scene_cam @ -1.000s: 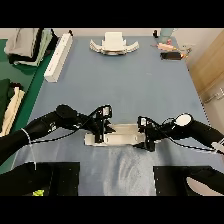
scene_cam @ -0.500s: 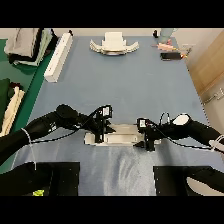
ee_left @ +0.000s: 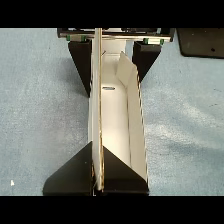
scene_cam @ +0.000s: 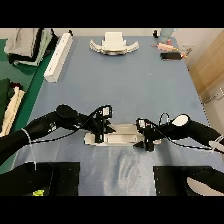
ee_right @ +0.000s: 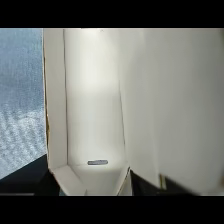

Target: Fold the box.

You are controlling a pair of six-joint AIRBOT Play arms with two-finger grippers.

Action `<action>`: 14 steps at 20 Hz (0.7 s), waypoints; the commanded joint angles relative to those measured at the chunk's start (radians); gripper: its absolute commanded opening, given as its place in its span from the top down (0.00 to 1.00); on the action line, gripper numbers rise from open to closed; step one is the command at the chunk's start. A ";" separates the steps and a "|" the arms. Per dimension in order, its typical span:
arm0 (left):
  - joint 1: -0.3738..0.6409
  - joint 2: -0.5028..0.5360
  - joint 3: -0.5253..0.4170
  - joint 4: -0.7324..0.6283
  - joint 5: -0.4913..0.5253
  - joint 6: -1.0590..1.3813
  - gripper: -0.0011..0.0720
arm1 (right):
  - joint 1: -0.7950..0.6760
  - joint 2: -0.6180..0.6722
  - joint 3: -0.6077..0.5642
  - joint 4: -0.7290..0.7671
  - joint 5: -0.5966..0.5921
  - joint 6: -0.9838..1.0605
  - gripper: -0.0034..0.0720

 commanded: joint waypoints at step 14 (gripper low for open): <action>0.000 -0.001 0.000 -0.004 0.008 0.000 0.97 | 0.001 -0.001 0.001 0.000 -0.010 0.006 0.28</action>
